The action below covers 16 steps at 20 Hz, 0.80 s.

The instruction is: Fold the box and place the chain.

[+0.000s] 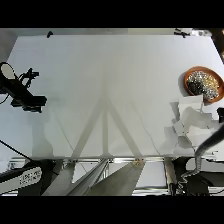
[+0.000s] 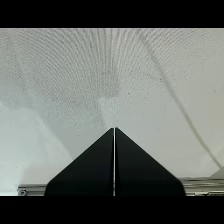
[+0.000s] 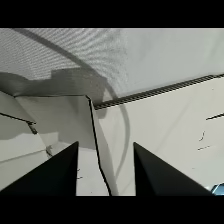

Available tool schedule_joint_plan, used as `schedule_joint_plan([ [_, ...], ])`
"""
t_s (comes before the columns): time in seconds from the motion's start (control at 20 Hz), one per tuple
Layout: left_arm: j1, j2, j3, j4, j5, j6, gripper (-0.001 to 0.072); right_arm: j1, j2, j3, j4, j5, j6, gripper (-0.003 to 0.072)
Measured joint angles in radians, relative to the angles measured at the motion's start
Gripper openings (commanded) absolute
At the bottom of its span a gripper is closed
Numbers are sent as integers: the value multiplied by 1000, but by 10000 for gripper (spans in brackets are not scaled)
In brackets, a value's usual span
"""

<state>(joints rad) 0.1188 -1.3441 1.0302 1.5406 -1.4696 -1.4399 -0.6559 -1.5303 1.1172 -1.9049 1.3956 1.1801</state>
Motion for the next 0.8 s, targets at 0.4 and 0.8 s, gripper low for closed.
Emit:
schedule_joint_plan([
  [0.4,0,0,0,0,0,0,12,68,11,0,161,74,-62,7],
  [0.8,0,0,0,0,0,0,12,324,169,-23,523,85,-105,6],
])
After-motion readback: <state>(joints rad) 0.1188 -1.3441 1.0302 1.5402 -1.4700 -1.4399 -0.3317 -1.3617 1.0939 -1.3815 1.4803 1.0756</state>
